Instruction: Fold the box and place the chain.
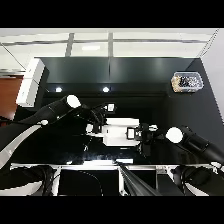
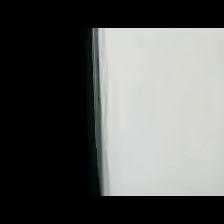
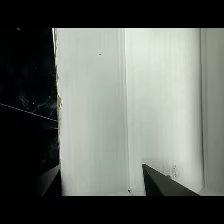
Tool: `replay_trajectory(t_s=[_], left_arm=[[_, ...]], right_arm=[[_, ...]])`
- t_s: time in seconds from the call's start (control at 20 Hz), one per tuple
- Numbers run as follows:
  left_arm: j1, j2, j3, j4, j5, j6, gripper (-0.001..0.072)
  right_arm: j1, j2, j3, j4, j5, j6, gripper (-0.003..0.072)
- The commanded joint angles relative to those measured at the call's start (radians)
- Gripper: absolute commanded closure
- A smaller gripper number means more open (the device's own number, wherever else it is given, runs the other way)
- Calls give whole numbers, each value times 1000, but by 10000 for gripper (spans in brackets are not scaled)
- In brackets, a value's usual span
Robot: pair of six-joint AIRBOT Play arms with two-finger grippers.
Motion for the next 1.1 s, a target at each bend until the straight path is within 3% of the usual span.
replay_trajectory(t_s=[0.0, 0.35, 0.65, 1.05], left_arm=[[-1, -1, 0, 0, -5, 0, 685], [-1, -1, 0, 0, -6, 0, 685], [-1, -1, 0, 0, -6, 0, 685], [-1, -1, 0, 0, -5, 1, 685]], right_arm=[[-2, 33, 0, -37, -10, 40, 136], [-2, 61, 27, -69, -58, 114, 135], [-93, 61, 90, -80, 52, 157, 104], [-140, 61, 92, -98, 39, 156, 108]])
